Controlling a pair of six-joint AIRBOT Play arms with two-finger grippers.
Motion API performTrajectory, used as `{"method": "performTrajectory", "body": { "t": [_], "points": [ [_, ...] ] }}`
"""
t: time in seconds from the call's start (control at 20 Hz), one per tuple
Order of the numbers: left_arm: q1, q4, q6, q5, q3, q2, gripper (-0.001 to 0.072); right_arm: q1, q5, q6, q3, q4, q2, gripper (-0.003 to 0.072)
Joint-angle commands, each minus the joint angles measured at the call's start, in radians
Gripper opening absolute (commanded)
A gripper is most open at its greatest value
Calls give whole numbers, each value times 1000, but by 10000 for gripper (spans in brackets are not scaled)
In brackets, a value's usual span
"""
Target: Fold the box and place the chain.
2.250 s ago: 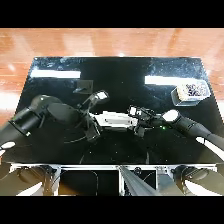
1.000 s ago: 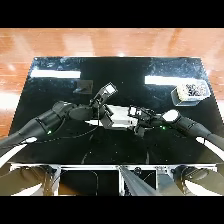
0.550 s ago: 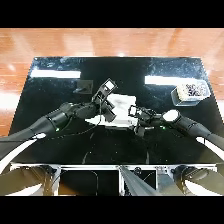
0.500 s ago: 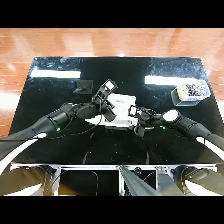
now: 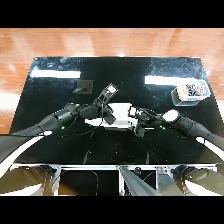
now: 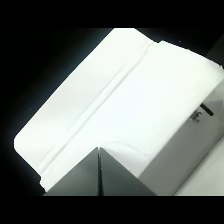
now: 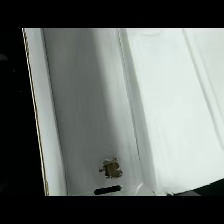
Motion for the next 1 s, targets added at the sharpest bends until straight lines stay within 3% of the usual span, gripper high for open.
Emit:
{"method": "performTrajectory", "body": {
  "t": [0.0, 0.2, 0.45, 0.65, 0.7, 0.75, 0.85, 0.9, 0.95],
  "points": [
    [12, 48, 0, 58, 40, -2, 22, 1, -3, 0, 0, 1, 0, 563],
    [99, 62, 0, 220, 84, 50, 22, 1, -4, 0, 0, 1, 0, 564],
    [336, 35, 171, 525, 82, 200, 23, 1, -4, 0, 1, 1, 0, 564],
    [442, -18, 295, 746, 82, 219, 24, 1, -4, 0, 0, 1, 0, 563],
    [441, -13, 309, 756, 82, 214, 113, 1, -3, 0, 0, 1, 0, 564],
    [433, -14, 324, 760, 80, 207, 328, 1, -3, 0, 1, 1, 0, 564],
    [392, -9, 377, 811, 78, 188, 574, 1, -4, 0, 1, 1, 0, 563],
    [368, 23, 386, 826, 77, 179, 627, 1, -4, 0, 0, 1, 0, 564],
    [343, 70, 397, 815, 75, 166, 627, 1, -4, 0, 0, 1, 0, 564]
  ]
}}
